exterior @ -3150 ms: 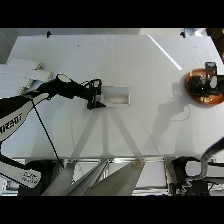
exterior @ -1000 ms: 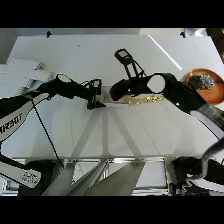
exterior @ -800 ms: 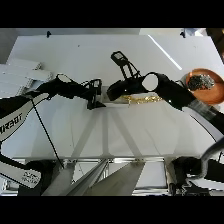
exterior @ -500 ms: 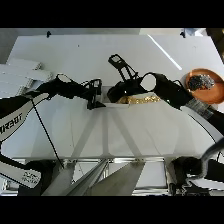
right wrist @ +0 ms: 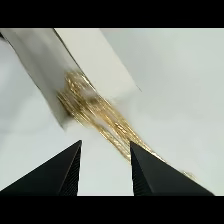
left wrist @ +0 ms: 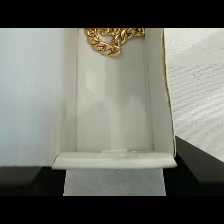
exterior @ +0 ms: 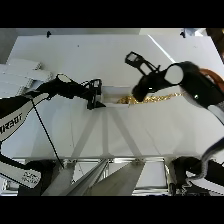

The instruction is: Fold the box and place the chain.

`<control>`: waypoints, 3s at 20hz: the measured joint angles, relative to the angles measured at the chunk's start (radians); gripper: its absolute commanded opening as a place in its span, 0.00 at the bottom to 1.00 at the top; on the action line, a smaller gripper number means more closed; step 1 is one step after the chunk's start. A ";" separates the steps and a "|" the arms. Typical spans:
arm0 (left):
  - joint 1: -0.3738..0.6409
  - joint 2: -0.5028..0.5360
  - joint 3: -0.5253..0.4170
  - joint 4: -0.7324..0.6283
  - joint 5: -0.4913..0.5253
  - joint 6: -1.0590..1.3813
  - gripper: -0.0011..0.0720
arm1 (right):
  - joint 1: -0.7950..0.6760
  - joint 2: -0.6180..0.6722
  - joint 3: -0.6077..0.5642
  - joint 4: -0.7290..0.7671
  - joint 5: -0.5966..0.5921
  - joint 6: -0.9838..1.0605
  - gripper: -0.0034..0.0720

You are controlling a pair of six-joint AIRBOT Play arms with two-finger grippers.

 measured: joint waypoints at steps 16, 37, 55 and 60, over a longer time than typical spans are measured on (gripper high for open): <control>0.000 0.000 0.000 0.000 0.000 0.000 0.13 | -0.166 -0.293 -0.032 -0.120 -0.047 -0.523 0.62; 0.000 0.000 0.000 0.000 0.000 0.000 0.13 | -0.002 -0.109 -0.016 -0.039 -0.012 -0.201 0.06; 0.000 0.000 0.000 0.000 0.000 0.000 0.13 | 0.127 -0.223 0.033 0.411 -0.244 -0.200 0.07; 0.000 0.000 0.000 0.000 0.000 0.000 0.13 | 0.127 -0.240 0.034 0.273 -0.201 -0.118 0.33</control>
